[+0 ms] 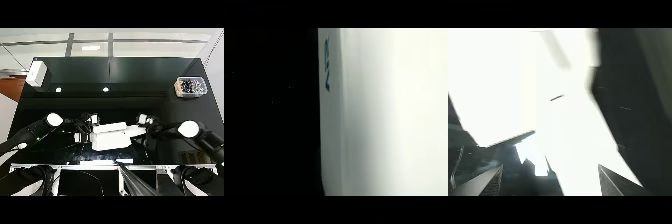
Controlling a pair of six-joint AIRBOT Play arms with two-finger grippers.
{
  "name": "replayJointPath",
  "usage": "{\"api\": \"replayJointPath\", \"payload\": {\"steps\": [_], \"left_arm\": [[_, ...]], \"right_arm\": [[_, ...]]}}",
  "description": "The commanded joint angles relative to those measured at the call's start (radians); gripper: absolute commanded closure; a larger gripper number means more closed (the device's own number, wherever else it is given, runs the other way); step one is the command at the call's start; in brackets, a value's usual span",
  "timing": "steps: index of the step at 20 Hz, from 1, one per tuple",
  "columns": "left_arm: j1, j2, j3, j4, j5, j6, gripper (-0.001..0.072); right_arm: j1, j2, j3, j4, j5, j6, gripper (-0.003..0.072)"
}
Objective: Fold the box and place the chain.
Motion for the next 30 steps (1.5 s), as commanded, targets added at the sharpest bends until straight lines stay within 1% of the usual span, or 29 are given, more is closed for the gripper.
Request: {"api": "replayJointPath", "payload": {"steps": [1, 3, 6, 8, 11, 15, 18, 21, 23, 28, 30], "left_arm": [[0.000, -0.001, -0.001, 0.004, 0.003, 0.001, 0.0673], [0.000, -0.001, -0.001, 0.003, 0.003, 0.001, 0.0673], [0.000, -0.001, -0.001, 0.003, -0.006, 0.001, 0.0673], [0.000, -0.001, -0.001, 0.003, -0.009, 0.000, 0.0673], [0.000, -0.001, -0.001, 0.003, -0.009, -0.002, 0.0673], [0.000, -0.001, -0.001, 0.003, -0.009, -0.002, 0.0673], [0.000, -0.001, -0.001, 0.003, -0.009, -0.002, 0.0674], [0.000, 0.000, -0.001, 0.003, -0.009, -0.002, 0.0674], [0.000, 0.000, -0.001, 0.003, -0.008, -0.002, 0.0674], [0.000, 0.000, 0.000, 0.003, -0.007, -0.002, 0.0674], [0.000, 0.000, 0.000, 0.004, -0.006, -0.002, 0.0675]], "right_arm": [[0.132, -0.066, -0.009, -0.061, -0.039, -0.012, -0.0023], [0.183, -0.109, -0.009, -0.057, -0.065, -0.018, -0.0023], [0.273, -0.147, -0.008, -0.030, -0.227, -0.019, -0.0023], [0.298, -0.148, -0.005, -0.010, -0.296, -0.004, -0.0024], [0.298, -0.141, 0.031, -0.031, -0.277, 0.061, -0.0023], [0.292, -0.103, 0.054, -0.100, -0.266, 0.090, -0.0023], [0.268, -0.071, 0.056, -0.132, -0.304, 0.090, -0.0024], [0.246, -0.071, 0.056, -0.123, -0.344, 0.082, -0.0024], [0.227, -0.079, 0.056, -0.069, -0.348, 0.056, -0.0024], [0.172, -0.140, 0.072, 0.135, -0.344, -0.180, -0.0023], [0.148, -0.163, 0.087, 0.231, -0.317, -0.283, -0.0023]]}}
